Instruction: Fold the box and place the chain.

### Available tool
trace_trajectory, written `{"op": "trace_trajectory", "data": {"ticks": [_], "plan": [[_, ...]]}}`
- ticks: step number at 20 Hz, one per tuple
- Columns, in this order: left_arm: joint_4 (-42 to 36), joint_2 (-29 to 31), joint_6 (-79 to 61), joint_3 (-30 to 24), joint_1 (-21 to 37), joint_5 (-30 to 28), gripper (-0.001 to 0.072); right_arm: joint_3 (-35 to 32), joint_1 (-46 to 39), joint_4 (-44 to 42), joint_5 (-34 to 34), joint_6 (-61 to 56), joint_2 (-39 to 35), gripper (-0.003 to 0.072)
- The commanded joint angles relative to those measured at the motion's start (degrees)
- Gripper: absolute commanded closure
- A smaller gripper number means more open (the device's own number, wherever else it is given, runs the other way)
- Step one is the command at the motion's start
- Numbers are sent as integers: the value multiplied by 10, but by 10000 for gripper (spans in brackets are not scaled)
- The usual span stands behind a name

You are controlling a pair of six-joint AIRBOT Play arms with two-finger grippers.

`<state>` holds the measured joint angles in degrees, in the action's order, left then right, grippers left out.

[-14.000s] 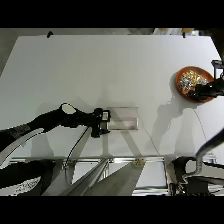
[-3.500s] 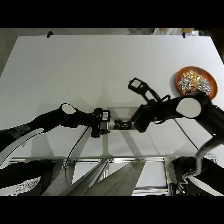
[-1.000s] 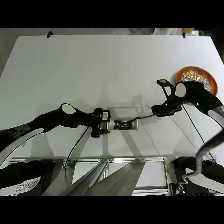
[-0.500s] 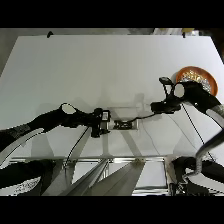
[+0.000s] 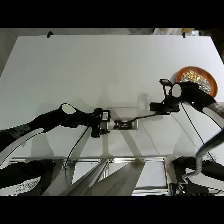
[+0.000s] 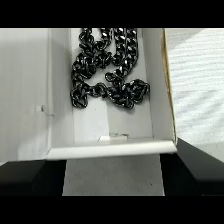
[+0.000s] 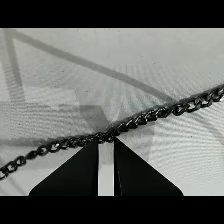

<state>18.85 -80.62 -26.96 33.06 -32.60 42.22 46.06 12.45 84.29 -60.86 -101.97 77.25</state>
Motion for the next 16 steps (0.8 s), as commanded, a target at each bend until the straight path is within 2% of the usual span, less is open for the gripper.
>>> {"op": "trace_trajectory", "data": {"ticks": [1, 4, 10, 16], "plan": [[0, 0, 0, 0, 0, 0, 384, -1, 1, 2, -14, 7, 2, 666], [0, 0, 0, 0, 0, 0, 384, -1, 1, 2, -24, 44, -38, 666], [0, 0, 0, 0, 0, 0, 384, -1, 5, -6, -78, 108, -202, 666], [0, 0, 0, 0, 0, 0, 384, -1, 79, -26, -90, 110, -333, 666]]}}
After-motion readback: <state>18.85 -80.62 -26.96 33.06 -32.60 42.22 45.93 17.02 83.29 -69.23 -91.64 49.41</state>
